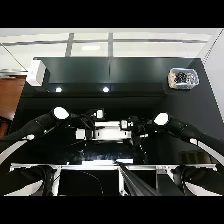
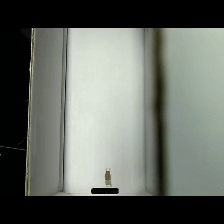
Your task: Fold the box and place the chain.
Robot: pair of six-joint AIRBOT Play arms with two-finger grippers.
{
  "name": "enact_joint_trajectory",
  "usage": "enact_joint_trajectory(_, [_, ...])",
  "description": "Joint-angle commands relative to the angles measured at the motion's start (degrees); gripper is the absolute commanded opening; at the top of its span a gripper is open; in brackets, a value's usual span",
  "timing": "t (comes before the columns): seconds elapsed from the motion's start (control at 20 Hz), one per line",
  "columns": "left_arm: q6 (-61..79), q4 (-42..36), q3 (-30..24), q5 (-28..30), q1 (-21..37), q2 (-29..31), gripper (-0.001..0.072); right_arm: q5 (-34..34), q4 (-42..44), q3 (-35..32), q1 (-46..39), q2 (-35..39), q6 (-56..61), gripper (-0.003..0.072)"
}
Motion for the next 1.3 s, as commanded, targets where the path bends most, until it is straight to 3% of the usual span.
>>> enact_joint_trajectory(0.0, [0.0, 0.0, 0.0, 0.1, 0.0, 0.0, 0.0031, -0.9, -0.2, 0.0, 0.1, -0.2, -0.2, 0.0550])
enact_joint_trajectory(0.05, [0.0, 0.0, 0.0, 0.1, 0.0, 0.0, 0.0082, -0.8, -0.3, 0.0, 0.1, -0.2, -0.2, 0.0400])
enact_joint_trajectory(0.1, [-0.6, 0.0, 0.0, 0.3, 0.0, 0.0, 0.0280, -0.5, -0.3, 0.0, 0.1, -0.2, -0.2, 0.0358])
enact_joint_trajectory(0.2, [-3.2, 1.4, 0.0, 0.7, 0.2, 0.5, 0.0575, -0.5, -0.3, 0.0, 0.0, -0.2, -0.2, 0.0358])
enact_joint_trajectory(0.25, [-3.8, 3.0, 0.0, 0.6, 0.5, 1.5, 0.0641, -0.5, -0.3, 0.0, 0.0, -0.2, -0.2, 0.0358])
enact_joint_trajectory(0.4, [-11.5, 9.9, 0.0, -0.2, 2.8, 7.3, 0.0641, -0.5, -0.3, 0.0, 0.0, -0.2, -0.2, 0.0357])
enact_joint_trajectory(0.5, [-19.7, 17.4, 0.0, -4.0, 5.4, 12.7, 0.0641, -0.5, -0.3, 0.0, 0.0, -0.2, -0.2, 0.0358])
enact_joint_trajectory(0.65, [-31.0, 26.6, 0.0, -16.1, 9.9, 20.3, 0.0631, -0.5, -0.3, 0.0, 0.0, -0.2, -0.2, 0.0358])
enact_joint_trajectory(0.7, [-34.6, 28.0, 0.0, -20.6, 11.3, 22.4, 0.0587, -0.5, -0.3, 0.0, 0.0, -0.2, -0.2, 0.0358])
enact_joint_trajectory(0.75, [-38.3, 28.3, 0.0, -24.7, 12.6, 24.0, 0.0435, -0.5, -0.3, 0.0, 0.0, -0.2, -0.2, 0.0358])
enact_joint_trajectory(0.8, [-41.4, 27.7, 0.0, -28.2, 13.3, 24.9, 0.0201, -0.5, -0.3, 0.0, 0.0, -0.2, -0.2, 0.0358])
enact_joint_trajectory(0.85, [-43.1, 25.9, 0.0, -32.4, 13.4, 25.2, 0.0028, -0.5, -0.3, 0.0, 0.0, -0.2, -0.2, 0.0358])
enact_joint_trajectory(0.95, [-45.3, 20.4, -1.0, -38.2, 12.0, 25.2, 0.0024, -0.6, -0.3, 0.0, 0.0, -0.2, -0.2, 0.0358])
enact_joint_trajectory(1.0, [-47.5, 18.3, -1.9, -37.8, 10.6, 25.4, 0.0023, -0.6, -0.3, 0.0, 0.0, -0.2, -0.2, 0.0358])
enact_joint_trajectory(1.25, [-50.3, 9.5, -6.3, -23.4, 0.4, 25.2, 0.0024, -0.6, -0.3, 0.0, 0.0, -0.2, -0.2, 0.0358])
